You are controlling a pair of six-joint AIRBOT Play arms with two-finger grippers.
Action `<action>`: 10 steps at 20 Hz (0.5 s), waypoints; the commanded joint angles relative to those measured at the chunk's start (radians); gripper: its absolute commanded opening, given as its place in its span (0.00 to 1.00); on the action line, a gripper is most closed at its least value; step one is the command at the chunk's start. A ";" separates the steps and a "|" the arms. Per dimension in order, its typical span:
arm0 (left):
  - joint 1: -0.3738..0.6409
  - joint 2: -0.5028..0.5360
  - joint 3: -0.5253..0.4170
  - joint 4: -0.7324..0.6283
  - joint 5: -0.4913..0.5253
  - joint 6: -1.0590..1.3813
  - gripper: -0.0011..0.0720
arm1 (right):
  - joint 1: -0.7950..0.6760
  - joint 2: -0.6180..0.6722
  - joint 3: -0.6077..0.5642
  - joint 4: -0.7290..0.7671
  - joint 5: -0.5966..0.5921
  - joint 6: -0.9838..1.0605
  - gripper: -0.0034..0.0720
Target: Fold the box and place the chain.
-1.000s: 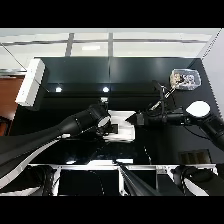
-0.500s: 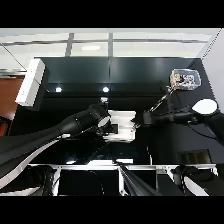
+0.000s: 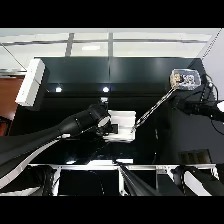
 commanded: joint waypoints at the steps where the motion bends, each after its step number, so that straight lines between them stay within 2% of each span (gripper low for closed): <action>1: -0.001 0.000 0.001 0.000 0.000 0.000 0.06 | -0.029 -0.111 0.036 -0.084 -0.257 0.093 0.98; 6: -0.001 0.000 0.001 0.000 0.000 0.000 0.06 | -0.025 -0.401 0.292 -0.082 -0.177 0.177 0.98; 10: -0.001 0.000 0.001 0.000 0.000 0.000 0.06 | -0.018 -0.549 0.448 -0.100 -0.035 0.177 0.98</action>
